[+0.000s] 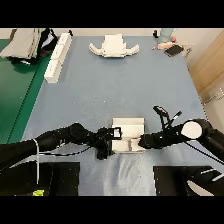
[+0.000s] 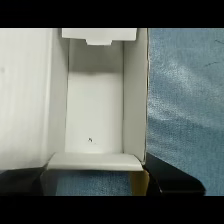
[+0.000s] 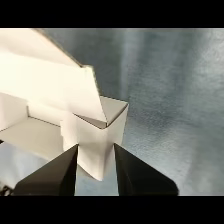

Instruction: Fold the box.

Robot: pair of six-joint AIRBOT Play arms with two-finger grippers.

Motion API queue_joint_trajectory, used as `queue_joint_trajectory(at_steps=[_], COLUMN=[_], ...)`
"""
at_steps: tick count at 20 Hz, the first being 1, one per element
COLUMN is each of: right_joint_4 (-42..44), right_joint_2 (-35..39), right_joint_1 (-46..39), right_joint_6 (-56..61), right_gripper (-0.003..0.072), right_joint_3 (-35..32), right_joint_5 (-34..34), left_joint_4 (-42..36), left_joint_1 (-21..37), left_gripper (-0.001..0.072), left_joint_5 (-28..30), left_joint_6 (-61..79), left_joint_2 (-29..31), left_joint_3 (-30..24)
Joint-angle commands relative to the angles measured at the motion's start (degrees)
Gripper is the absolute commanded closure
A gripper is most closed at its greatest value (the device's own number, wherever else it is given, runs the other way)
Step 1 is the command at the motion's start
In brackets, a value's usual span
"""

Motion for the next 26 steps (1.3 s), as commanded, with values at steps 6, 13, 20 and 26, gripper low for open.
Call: queue_joint_trajectory(at_steps=[6,13,20,26], right_joint_4=[-29.92,-32.57,-34.86,-34.60], right_joint_2=[-17.09,-23.15,-23.52,-22.80], right_joint_1=[21.57,23.78,23.76,23.76], right_joint_6=[34.53,43.30,44.19,44.15], right_gripper=[0.0357,0.0390,0.0686,0.0341], right_joint_3=[14.38,16.92,16.92,17.44], right_joint_5=[9.01,12.79,13.38,13.79], left_joint_4=[-0.02,-0.02,-0.02,-0.02], left_joint_1=[-0.02,-0.02,-0.02,-0.02], left_gripper=[0.0188,0.0188,0.0188,0.0188], left_joint_5=[0.02,0.02,0.02,0.04], left_joint_6=[0.00,0.00,0.00,0.00], left_joint_2=[0.00,0.00,0.00,0.00], left_joint_3=[0.00,0.00,0.00,0.00])
